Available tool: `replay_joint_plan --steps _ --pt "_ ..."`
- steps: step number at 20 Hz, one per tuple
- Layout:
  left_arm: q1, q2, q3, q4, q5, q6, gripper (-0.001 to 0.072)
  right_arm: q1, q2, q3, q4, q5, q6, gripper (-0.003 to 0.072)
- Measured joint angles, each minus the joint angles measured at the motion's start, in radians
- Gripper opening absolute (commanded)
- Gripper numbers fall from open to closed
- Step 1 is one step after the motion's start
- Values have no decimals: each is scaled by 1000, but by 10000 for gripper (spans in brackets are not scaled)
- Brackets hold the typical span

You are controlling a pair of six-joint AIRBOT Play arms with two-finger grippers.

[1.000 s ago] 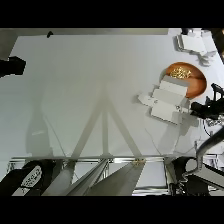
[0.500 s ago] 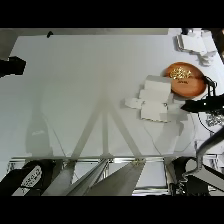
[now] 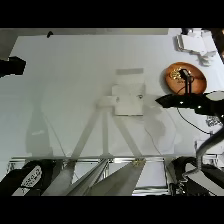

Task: Fold the box and place the chain.

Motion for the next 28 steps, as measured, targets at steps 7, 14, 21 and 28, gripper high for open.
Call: replay_joint_plan --steps 7,14,21,28 --pt "0 0 0 0 0 0 567 346 18 -77 208 -306 -103 8" --pt "0 0 0 -5 1 -2 566 547 -38 -85 302 -529 -117 7" --pt "-33 -29 0 -78 -56 7 666 573 -50 -85 362 -591 -120 9" --pt "-219 -237 6 -229 -212 196 670 575 -50 -85 373 -598 -122 9"
